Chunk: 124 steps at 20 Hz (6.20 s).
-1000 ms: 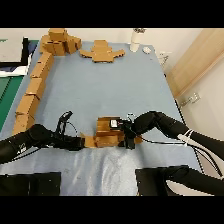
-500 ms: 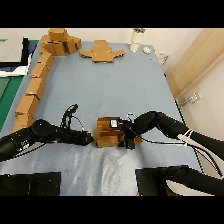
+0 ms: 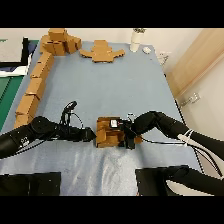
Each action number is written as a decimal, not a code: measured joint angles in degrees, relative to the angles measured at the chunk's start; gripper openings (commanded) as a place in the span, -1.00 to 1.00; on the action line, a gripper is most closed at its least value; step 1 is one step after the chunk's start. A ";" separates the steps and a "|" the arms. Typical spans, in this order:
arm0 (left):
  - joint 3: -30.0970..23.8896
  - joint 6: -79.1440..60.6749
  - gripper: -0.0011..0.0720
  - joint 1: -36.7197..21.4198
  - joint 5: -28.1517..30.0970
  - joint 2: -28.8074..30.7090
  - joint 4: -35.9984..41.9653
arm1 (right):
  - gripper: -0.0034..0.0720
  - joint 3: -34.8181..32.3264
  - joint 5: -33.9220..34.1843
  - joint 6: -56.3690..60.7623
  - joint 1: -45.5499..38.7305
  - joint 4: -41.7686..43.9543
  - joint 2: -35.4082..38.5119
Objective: Fold the box.
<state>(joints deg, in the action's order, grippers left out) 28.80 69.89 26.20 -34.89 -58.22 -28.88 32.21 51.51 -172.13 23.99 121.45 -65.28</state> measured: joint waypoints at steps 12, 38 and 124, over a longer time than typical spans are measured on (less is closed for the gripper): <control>3.28 6.36 0.30 3.26 -0.55 -2.03 -1.73 | 0.66 0.00 0.00 0.00 0.00 0.00 0.00; 33.40 81.00 0.28 26.03 -21.38 -23.26 -57.13 | 0.66 0.00 0.02 -0.02 0.00 0.00 0.00; -1.33 -77.31 0.94 4.79 4.15 -7.23 5.84 | 0.66 0.00 0.02 -0.02 0.00 0.00 0.00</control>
<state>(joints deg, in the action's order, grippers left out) 27.46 -7.42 30.98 -30.74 -65.45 -23.05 32.21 51.53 -172.16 23.99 121.45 -65.28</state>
